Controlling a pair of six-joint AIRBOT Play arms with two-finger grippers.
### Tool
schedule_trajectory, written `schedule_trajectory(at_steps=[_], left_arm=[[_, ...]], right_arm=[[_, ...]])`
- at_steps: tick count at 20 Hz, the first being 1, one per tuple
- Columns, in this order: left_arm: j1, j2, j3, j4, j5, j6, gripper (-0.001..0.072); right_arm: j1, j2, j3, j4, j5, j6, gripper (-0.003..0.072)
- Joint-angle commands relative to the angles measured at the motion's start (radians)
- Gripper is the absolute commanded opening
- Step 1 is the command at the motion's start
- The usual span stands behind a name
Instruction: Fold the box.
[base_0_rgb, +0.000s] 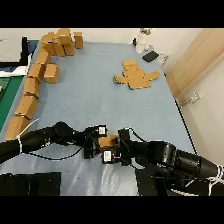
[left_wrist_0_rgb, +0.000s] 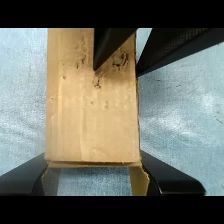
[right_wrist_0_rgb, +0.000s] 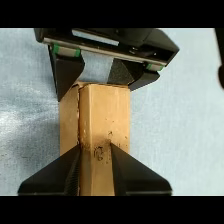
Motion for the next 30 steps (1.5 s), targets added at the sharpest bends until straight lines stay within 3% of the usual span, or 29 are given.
schedule_trajectory(at_steps=[1,2,4,9,10,11,12,13,16,18,19,30], left_arm=[[0.000,0.000,0.001,0.000,0.001,0.000,0.0523],[0.000,0.000,0.001,0.000,0.001,0.000,0.0523],[0.000,0.000,0.001,0.000,0.002,0.000,0.0523],[0.000,0.000,0.001,0.000,0.001,0.000,0.0523],[0.000,0.000,0.001,0.000,0.001,0.000,0.0523],[0.000,0.000,0.001,0.000,0.001,0.000,0.0523],[0.000,0.000,0.001,0.000,0.002,0.000,0.0523],[0.000,0.000,0.001,0.000,0.001,0.000,0.0523],[0.000,0.000,0.001,0.000,0.001,0.000,0.0524],[0.000,0.000,0.001,0.000,0.001,0.000,0.0523],[0.000,0.000,0.001,0.000,0.001,0.000,0.0523],[0.000,0.000,0.001,0.000,0.001,0.000,0.0523]], right_arm=[[0.000,0.009,0.003,0.010,-0.015,0.002,0.0283],[0.000,0.026,0.010,0.011,-0.018,0.003,0.0307],[0.000,0.070,0.022,0.010,-0.039,0.022,0.0427],[-0.004,0.221,0.026,0.037,-0.218,0.269,0.0427],[-0.004,0.246,0.024,0.121,-0.264,0.374,0.0415],[-0.003,0.260,0.016,0.221,-0.291,0.494,0.0350],[-0.003,0.261,-0.003,0.318,-0.295,0.635,0.0225],[-0.002,0.261,-0.042,0.406,-0.256,0.777,0.0019],[0.000,0.230,-0.201,0.592,0.127,0.986,0.0003],[0.000,0.213,-0.255,0.596,0.423,1.088,0.0003],[-0.005,0.202,-0.257,0.592,0.497,1.101,0.0003],[-0.091,0.119,-0.257,0.561,0.457,1.101,0.0004]])
